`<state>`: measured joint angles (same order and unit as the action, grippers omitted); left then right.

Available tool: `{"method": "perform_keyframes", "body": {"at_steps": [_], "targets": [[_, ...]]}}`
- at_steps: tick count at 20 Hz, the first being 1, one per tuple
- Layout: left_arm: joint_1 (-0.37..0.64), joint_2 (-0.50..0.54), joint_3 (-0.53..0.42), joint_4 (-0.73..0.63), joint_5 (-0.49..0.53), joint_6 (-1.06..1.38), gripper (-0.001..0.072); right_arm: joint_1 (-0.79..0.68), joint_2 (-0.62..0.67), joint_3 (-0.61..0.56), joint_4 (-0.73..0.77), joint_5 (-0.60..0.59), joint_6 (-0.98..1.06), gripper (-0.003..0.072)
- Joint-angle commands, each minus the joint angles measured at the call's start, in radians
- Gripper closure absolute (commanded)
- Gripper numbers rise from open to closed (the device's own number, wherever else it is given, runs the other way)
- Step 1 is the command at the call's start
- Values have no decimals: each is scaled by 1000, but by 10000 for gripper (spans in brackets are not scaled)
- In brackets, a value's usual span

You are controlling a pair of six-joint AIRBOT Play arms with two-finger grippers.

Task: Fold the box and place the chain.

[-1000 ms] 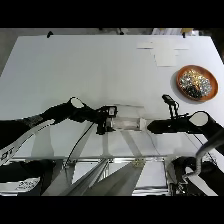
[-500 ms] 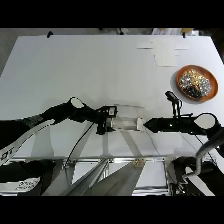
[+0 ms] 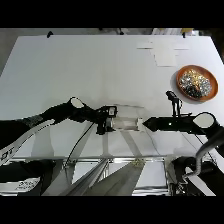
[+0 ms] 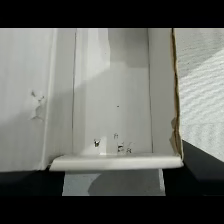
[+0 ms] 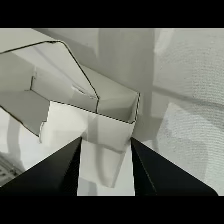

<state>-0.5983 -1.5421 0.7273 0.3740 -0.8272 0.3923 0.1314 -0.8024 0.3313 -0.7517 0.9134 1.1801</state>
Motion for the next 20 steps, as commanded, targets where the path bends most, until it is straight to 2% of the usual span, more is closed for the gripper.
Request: {"method": "perform_keyframes", "body": {"at_steps": [1, 7, 14, 20], "targets": [[0, 0, 0, 0, 0, 0, 350, 58, -1, 5, -35, -42, 85, 284], [0, 0, 0, 0, 0, 0, 350, 201, -39, 119, -211, -61, 355, 284], [0, 0, 0, 0, 0, 0, 350, 459, -235, 276, -549, -29, 898, 272], [0, 0, 0, 0, 0, 0, 350, 555, -354, 368, -699, 22, 1132, 270]]}}
